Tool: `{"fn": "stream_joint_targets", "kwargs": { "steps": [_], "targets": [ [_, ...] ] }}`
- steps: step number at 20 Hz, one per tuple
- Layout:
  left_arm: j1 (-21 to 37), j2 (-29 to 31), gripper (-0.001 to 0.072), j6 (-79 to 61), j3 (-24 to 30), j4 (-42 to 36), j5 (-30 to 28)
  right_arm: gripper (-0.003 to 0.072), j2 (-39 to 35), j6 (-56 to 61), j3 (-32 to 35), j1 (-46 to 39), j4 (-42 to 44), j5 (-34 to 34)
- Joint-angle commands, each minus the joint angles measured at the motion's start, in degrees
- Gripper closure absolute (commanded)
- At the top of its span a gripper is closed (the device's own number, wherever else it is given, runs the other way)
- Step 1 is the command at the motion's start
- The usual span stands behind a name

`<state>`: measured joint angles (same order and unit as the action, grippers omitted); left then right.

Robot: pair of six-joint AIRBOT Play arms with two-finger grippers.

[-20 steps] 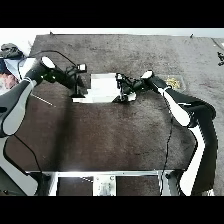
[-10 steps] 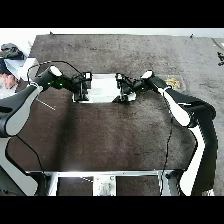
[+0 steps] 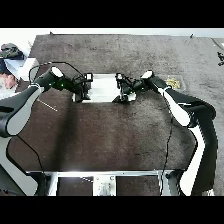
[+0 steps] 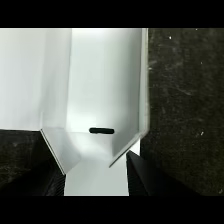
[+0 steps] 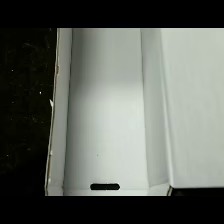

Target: Fold the box and place the chain.

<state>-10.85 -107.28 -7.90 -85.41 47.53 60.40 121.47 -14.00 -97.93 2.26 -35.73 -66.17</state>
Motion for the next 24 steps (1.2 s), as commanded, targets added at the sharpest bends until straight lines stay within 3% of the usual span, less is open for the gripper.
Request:
{"fn": "stream_joint_targets", "kwargs": {
  "steps": [1,2,3,4,5,24],
  "targets": [
    [-0.04,-0.15,0.0328,0.44,0.0,-0.96,0.35,0.0254,-0.02,-0.09,-0.02,0.04,-0.04,-0.04],
    [-0.04,-0.37,0.0328,0.48,0.02,-1.07,0.33,0.0254,0.0,-0.09,-0.02,0.04,-0.04,-0.04],
    [-0.04,-0.72,0.0371,0.57,0.02,-1.29,0.39,0.0254,0.0,-0.09,-0.02,0.04,-0.04,-0.04],
    [-0.04,-1.09,0.0459,0.55,0.02,-1.84,0.59,0.0254,-0.02,-0.09,-0.02,0.04,-0.04,-0.04],
    [-0.04,-1.38,0.0481,0.52,0.0,-2.38,0.68,0.0254,-0.02,-0.09,-0.02,0.04,-0.04,-0.04],
    [-0.04,-1.9,0.0485,-7.5,0.15,-13.18,1.66,0.0254,-0.02,-0.09,-0.02,0.04,-0.04,-0.04]
  ]
}}
